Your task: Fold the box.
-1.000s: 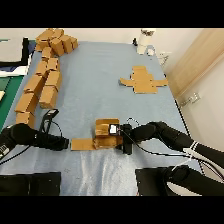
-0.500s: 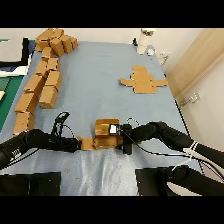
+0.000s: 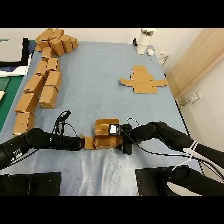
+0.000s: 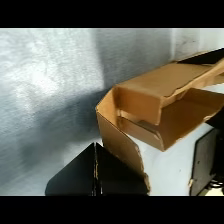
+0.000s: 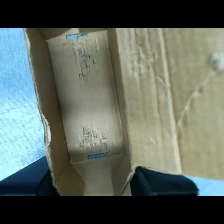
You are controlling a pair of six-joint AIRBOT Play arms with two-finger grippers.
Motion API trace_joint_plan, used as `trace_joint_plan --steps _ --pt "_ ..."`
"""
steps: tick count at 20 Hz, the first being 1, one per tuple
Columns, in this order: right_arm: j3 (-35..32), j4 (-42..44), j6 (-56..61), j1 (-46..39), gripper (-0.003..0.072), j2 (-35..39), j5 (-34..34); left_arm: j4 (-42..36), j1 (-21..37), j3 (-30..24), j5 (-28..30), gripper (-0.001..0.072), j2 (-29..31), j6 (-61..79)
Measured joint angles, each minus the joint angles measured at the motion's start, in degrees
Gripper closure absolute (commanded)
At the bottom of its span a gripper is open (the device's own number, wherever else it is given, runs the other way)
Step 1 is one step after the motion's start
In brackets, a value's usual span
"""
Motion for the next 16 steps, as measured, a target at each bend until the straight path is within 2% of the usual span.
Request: trace_joint_plan --steps 7,8,9,16 --pt "0.00 0.00 0.02 0.00 0.0132 0.00 0.00 -3.39 0.00 1.46 -0.74 0.0694 0.02 1.70" --pt "0.00 0.00 0.00 0.02 0.0133 0.00 0.00 -3.56 0.00 1.64 -1.01 0.0516 0.02 1.73" --pt "0.00 0.00 0.00 0.00 0.0132 0.00 0.00 -3.67 0.00 1.84 -1.22 0.0274 0.00 1.79" --pt "0.00 0.00 0.02 0.00 0.0132 0.00 -0.02 -4.07 0.00 3.63 -2.40 0.0268 0.00 1.88"
